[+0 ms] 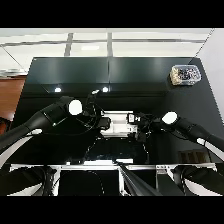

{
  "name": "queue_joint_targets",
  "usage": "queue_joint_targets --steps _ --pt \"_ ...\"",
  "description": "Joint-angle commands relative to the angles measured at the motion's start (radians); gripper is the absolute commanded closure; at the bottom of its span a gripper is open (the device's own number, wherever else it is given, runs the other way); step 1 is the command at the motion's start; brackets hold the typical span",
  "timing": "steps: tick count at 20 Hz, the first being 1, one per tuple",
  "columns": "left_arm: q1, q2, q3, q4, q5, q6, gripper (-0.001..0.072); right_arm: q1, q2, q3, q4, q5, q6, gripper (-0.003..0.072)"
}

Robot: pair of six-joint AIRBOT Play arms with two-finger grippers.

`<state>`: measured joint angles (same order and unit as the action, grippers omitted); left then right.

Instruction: Fold the box and place the chain.

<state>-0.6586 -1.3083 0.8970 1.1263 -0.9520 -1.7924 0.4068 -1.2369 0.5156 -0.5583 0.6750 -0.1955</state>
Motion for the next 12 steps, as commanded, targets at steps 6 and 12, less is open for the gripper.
queue_joint_targets --steps 6,12 --pt "-0.008 -0.020 0.001 0.050 0.002 -0.100 0.0216 0.000 0.000 0.001 0.000 0.000 0.000 0.0516" --pt "-0.124 -0.030 0.046 0.384 -0.013 -0.346 0.0217 0.000 0.000 0.001 0.000 0.000 0.000 0.0516"
